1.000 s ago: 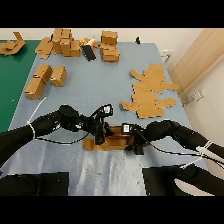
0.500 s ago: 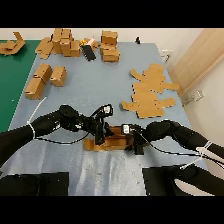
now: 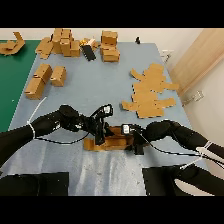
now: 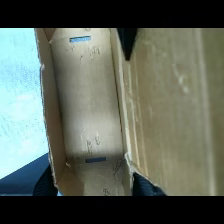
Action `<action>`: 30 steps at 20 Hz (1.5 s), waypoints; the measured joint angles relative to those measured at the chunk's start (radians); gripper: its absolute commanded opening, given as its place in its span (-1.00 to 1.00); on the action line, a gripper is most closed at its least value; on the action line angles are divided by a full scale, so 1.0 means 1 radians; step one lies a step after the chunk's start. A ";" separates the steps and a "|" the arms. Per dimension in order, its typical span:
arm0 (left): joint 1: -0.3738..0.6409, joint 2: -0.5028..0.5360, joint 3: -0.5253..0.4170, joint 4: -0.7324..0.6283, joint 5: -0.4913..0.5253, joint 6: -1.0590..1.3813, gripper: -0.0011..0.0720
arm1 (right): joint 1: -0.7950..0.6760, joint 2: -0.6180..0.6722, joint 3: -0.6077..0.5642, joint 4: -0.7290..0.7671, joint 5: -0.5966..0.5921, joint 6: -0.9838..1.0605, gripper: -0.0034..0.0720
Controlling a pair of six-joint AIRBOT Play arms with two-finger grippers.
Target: Fold the box.
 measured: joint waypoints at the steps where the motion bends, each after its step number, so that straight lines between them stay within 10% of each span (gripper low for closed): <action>1: 0.000 0.000 0.000 0.000 -0.001 0.000 -0.93 | 0.000 0.000 0.000 0.000 0.000 0.000 0.29; 5: 0.000 0.000 0.000 -0.001 -0.003 -0.011 -0.83 | 0.000 0.000 0.000 0.000 0.000 0.000 0.29; 7: 0.000 0.000 0.000 0.000 -0.003 -0.023 0.73 | 0.000 0.000 0.000 0.000 0.000 0.000 0.29; 15: 0.042 0.099 0.002 0.180 0.041 -0.255 0.75 | 0.000 0.000 0.000 0.000 0.000 0.000 0.29; 18: 0.102 0.216 0.002 0.389 0.014 -0.488 0.62 | 0.000 0.000 0.000 0.000 0.000 0.000 0.29; 20: 0.136 0.292 0.002 0.505 -0.061 -0.664 -0.91 | 0.000 0.000 0.000 0.000 0.000 0.000 0.29; 26: 0.096 0.382 -0.028 0.513 -0.336 -1.154 -0.94 | 0.000 0.000 0.000 0.000 0.000 0.000 0.29; 30: -0.008 0.343 -0.086 0.283 -0.238 -1.277 -0.94 | 0.000 0.000 0.000 0.000 0.000 0.000 0.29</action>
